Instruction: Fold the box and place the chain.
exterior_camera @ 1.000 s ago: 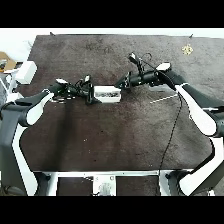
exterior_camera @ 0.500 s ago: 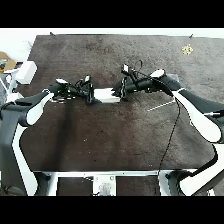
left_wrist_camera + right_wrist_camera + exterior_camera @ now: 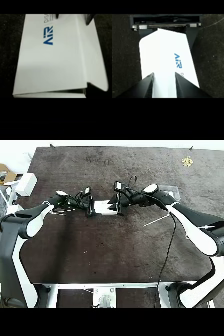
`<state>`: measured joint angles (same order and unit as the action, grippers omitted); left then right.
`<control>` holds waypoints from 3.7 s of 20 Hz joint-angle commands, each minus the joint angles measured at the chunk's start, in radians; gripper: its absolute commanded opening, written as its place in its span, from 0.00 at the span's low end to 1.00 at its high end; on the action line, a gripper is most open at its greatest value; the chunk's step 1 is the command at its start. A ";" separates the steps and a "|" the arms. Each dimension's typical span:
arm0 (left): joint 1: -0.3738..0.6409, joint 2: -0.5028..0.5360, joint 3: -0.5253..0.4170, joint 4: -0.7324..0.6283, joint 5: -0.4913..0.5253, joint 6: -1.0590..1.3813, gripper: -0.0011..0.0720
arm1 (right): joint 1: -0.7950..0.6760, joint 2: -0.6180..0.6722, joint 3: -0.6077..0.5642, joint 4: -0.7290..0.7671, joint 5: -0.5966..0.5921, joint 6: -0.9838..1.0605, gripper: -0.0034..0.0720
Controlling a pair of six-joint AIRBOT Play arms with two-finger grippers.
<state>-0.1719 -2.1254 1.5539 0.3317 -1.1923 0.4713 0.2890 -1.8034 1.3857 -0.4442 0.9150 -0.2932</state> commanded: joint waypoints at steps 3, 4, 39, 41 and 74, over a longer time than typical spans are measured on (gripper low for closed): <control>0.000 0.001 0.000 0.000 0.000 0.001 0.39 | 0.003 -0.002 0.039 0.000 -0.034 -0.008 0.45; 0.000 0.001 0.000 0.000 0.000 0.001 0.39 | 0.003 -0.002 0.044 -0.001 -0.032 -0.006 0.45; 0.000 0.001 0.000 0.000 0.000 0.001 0.39 | -0.006 0.024 0.014 0.041 0.013 0.085 0.05; 0.000 0.001 0.000 0.000 0.000 0.001 0.39 | -0.006 -0.003 0.014 0.037 0.014 0.085 0.05; 0.000 0.001 0.000 0.000 0.000 0.001 0.39 | -0.169 0.765 -0.458 0.043 -0.368 0.377 0.05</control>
<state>-0.1711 -2.1254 1.5539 0.3305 -1.1912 0.4709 0.1440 -1.2182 1.0996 -0.3996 0.7429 0.0238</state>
